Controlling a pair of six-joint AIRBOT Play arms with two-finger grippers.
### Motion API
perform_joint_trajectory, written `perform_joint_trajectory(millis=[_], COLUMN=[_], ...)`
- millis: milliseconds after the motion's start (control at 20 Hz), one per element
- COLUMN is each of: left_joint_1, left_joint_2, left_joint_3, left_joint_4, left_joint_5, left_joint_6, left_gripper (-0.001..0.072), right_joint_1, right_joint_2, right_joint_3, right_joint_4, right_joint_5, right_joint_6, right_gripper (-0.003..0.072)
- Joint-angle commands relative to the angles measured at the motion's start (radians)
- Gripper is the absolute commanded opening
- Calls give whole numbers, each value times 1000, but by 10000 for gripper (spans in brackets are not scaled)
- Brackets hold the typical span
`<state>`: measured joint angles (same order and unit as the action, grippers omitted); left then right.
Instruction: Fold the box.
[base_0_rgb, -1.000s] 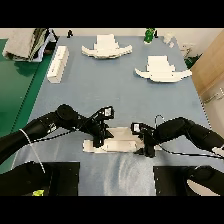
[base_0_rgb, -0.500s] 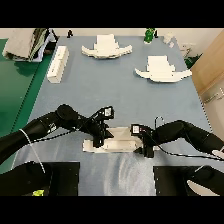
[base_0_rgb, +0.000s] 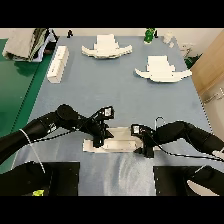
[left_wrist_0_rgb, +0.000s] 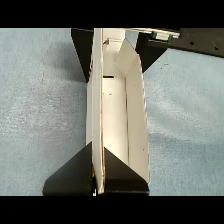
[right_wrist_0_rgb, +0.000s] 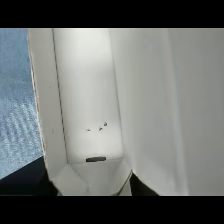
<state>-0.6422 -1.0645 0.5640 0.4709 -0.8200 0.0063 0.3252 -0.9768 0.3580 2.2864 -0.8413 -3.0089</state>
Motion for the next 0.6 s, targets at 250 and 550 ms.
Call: perform_joint_trajectory(millis=[250,550], left_joint_1=[0,0], left_joint_2=[0,0], left_joint_3=[0,0], left_joint_4=[1,0], left_joint_5=[0,0], left_joint_6=[0,0], left_gripper=[16,16], right_joint_1=[1,1], right_joint_2=[0,-1], right_joint_3=[-1,-1], right_joint_4=[-9,-31], right_joint_5=[-12,-12], right_joint_6=[0,0], right_gripper=[509,509])
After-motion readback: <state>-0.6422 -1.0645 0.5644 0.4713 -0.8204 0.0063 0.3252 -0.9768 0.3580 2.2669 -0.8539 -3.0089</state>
